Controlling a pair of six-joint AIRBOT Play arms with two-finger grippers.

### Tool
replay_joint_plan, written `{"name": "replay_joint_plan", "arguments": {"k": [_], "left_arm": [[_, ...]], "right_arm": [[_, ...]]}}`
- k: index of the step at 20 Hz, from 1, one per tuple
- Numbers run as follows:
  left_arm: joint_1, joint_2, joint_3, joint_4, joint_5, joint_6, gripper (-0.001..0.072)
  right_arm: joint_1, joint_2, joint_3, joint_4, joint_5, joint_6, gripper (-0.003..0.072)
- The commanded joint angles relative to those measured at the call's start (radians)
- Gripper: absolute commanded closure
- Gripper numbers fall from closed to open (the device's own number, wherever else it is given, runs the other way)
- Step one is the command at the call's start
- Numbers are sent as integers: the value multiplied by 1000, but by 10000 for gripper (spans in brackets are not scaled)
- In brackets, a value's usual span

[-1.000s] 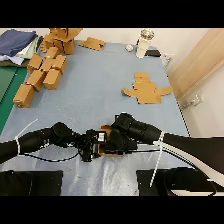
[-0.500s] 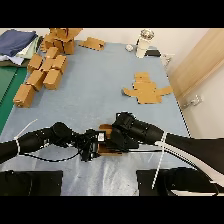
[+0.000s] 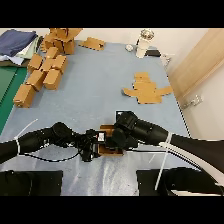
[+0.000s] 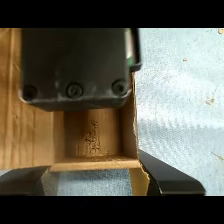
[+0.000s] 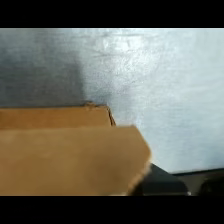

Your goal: Fold the box.

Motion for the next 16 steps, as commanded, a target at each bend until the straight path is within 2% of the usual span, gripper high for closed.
{"name": "replay_joint_plan", "arguments": {"k": [1,6,7,8,9,10,11,13,14,15,16], "left_arm": [[0,0,1,0,1,-2,399],[0,0,1,0,1,-2,399],[0,0,1,0,1,-2,399],[0,0,1,0,1,-2,399],[0,0,1,0,1,-2,399],[0,0,1,0,1,-2,399],[0,0,1,0,1,-2,399],[0,0,1,0,1,-2,399],[-1,0,1,0,0,-2,399],[-1,0,1,0,1,-2,399],[-1,0,1,0,1,-2,399]], "right_arm": [[-4,71,1,-8,-55,4,231],[-4,273,0,-58,-188,54,246],[-4,308,-1,-97,-215,60,280],[-14,335,-9,-142,-245,59,520],[-52,349,-24,-187,-276,54,667],[-122,352,-53,-231,-279,-2,683],[-203,344,-89,-231,-234,-99,684],[-385,304,-157,-115,53,-274,684],[-475,272,-177,34,252,-396,685],[-560,228,-182,250,417,-576,685],[-628,180,-182,499,504,-786,687]]}}
